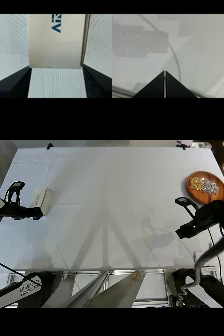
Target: Fold the box and place the chain.
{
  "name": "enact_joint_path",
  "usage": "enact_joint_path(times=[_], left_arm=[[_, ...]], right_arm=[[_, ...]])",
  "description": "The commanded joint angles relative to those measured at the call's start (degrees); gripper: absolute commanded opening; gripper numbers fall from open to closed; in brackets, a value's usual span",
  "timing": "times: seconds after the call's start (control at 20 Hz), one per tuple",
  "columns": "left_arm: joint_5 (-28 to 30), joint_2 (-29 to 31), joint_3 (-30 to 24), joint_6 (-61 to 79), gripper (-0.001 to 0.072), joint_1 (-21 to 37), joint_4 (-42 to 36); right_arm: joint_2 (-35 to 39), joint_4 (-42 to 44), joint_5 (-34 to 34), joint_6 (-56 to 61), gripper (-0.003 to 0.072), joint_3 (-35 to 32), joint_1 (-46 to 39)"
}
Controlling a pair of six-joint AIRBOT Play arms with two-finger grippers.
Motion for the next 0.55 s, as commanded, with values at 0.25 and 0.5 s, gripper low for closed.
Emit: enact_joint_path(times=[0.25,0.5], left_arm=[[-0.5,0.0,0.0,0.0,0.0702,0.1,0.0],[-0.5,0.0,0.0,0.0,0.0702,0.1,0.0]], right_arm=[[0.0,1.4,0.9,0.3,0.0003,0.0,0.0],[0.0,1.7,-0.5,0.3,0.0003,0.0,0.0]])
